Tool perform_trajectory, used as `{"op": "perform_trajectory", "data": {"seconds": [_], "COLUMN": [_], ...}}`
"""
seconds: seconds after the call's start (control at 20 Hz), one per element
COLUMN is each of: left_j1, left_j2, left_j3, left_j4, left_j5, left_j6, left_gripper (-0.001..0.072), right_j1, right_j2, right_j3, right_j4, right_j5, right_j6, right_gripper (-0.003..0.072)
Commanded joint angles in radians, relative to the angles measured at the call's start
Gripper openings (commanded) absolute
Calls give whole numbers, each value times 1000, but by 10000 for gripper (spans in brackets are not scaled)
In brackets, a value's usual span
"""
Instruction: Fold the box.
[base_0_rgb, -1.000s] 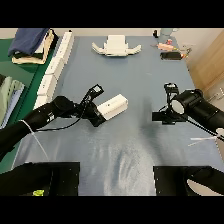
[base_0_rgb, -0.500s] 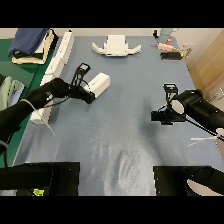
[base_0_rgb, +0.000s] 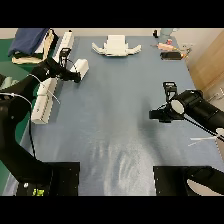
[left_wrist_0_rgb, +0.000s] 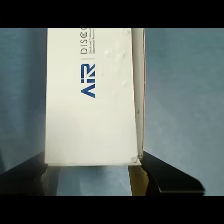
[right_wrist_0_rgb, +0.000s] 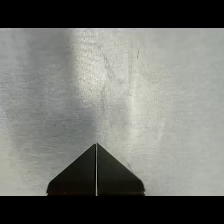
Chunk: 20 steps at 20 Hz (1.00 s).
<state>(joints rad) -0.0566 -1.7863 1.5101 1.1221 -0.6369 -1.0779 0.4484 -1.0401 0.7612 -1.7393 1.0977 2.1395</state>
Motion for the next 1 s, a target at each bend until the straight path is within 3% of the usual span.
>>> {"op": "perform_trajectory", "data": {"seconds": [0.0, 0.35, 0.95], "left_j1": [47, 83, 81], "left_j2": [-101, -138, -153], "left_j3": [154, 190, 190], "left_j4": [9, 85, 96], "left_j5": [-9, 31, 87], "left_j6": [-48, -3, -8], "left_gripper": [412, 412, 412], "right_j1": [0, 0, 0], "right_j2": [-2, -2, -2], "right_j3": [1, 1, 1], "right_j4": [0, -7, -8], "right_j5": [-37, -114, -116], "right_j6": [0, 0, 0], "right_gripper": [5, 5, 5]}}
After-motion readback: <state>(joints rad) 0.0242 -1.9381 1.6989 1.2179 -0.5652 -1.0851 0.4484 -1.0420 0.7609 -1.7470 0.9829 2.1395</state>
